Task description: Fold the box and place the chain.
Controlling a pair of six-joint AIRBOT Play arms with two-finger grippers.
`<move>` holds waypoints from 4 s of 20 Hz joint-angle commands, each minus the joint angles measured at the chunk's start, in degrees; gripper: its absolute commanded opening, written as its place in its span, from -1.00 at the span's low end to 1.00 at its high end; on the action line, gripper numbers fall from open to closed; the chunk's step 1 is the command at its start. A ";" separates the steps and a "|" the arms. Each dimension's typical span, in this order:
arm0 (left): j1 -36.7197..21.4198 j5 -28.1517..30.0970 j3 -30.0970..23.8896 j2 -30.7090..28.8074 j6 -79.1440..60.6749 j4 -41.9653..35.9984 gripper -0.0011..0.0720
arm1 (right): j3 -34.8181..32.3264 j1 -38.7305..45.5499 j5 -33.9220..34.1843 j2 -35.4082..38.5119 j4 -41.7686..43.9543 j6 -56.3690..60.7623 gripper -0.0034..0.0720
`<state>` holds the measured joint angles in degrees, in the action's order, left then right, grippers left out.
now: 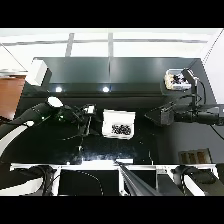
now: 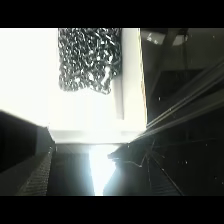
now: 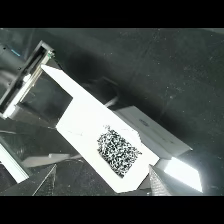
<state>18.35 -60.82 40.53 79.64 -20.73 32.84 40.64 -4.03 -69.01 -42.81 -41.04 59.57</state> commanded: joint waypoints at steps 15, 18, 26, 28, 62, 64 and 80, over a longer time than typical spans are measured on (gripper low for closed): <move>3.04 3.21 0.98 1.01 1.49 -3.58 0.98 | 0.04 -0.02 1.14 0.04 0.04 0.00 0.81; 3.15 3.58 1.70 1.62 3.32 -3.34 0.98 | 0.04 -0.02 1.16 0.04 0.04 0.00 0.81; 5.49 5.38 1.75 1.64 4.57 -2.93 0.98 | 0.04 -0.02 1.16 0.04 0.04 0.02 0.81; 5.79 6.25 1.81 1.66 5.38 -2.89 0.98 | 0.04 -0.02 1.18 0.04 0.04 0.00 0.81; 8.09 6.40 1.84 1.64 5.33 -1.57 0.31 | 1.18 -13.79 -1.92 -14.53 -6.86 -27.65 0.98; 8.09 6.40 1.84 1.64 5.33 -1.55 0.31 | 0.72 -14.29 -3.63 -14.53 -10.49 -27.56 0.98; 8.09 6.40 1.84 1.64 5.33 -1.57 0.31 | -1.90 -18.95 12.83 -14.60 -9.81 -27.93 0.97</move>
<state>26.41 -54.43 42.37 81.25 -15.38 31.27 39.00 -22.28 -59.83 -57.39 -49.89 31.22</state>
